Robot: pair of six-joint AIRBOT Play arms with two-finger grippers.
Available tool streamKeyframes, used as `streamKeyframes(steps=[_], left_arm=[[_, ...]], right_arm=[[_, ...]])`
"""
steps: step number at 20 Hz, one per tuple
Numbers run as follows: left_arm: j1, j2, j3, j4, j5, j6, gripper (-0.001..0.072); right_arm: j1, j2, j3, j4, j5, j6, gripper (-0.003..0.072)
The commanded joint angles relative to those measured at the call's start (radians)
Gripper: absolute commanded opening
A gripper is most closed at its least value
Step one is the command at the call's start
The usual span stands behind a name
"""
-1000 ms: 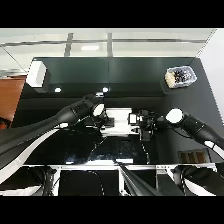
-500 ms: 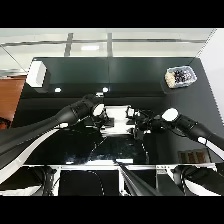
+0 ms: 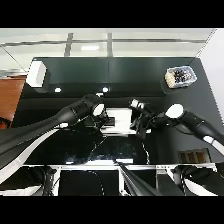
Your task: Fold the box and place the chain.
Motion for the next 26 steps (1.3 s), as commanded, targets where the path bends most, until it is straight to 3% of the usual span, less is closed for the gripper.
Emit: streamKeyframes(steps=[1,3,7,11,15,18,19,20,21,26], left_arm=[[0.0,0.0,0.001,0.0,-0.023,0.002,0.0026],[0.0,0.0,0.001,0.0,-0.036,0.002,0.0026],[0.001,0.0,0.001,0.001,-0.035,0.002,0.0026],[0.001,0.0,0.001,0.001,-0.034,0.002,0.0026],[0.001,0.0,0.001,0.001,-0.013,0.002,0.0026],[0.001,0.0,0.001,0.001,-0.009,0.002,0.0026],[0.001,0.0,0.001,0.001,-0.009,0.002,0.0026],[0.001,0.0,0.001,0.001,-0.008,0.002,0.0026],[0.001,0.0,0.001,0.001,-0.008,0.002,0.0026],[0.001,0.0,0.001,0.001,-0.008,0.002,0.0026]], right_arm=[[-0.182,0.097,0.07,-0.355,0.153,0.686,0.0013],[-0.373,0.11,0.055,-0.382,0.164,0.914,0.0013],[-0.583,0.093,-0.097,-0.161,0.118,0.924,0.0013],[-0.462,0.005,-0.18,-0.014,0.135,0.8,0.0013],[-0.24,-0.065,-0.177,0.19,0.034,0.71,0.0015],[-0.179,-0.069,-0.12,0.196,0.031,0.697,0.0021],[-0.182,-0.069,-0.091,0.195,0.059,0.696,0.0217],[-0.187,-0.069,-0.064,0.186,0.088,0.695,0.0486],[-0.189,-0.069,-0.035,0.166,0.116,0.684,0.0546],[-0.183,-0.069,0.011,0.182,0.175,0.681,0.0539]])
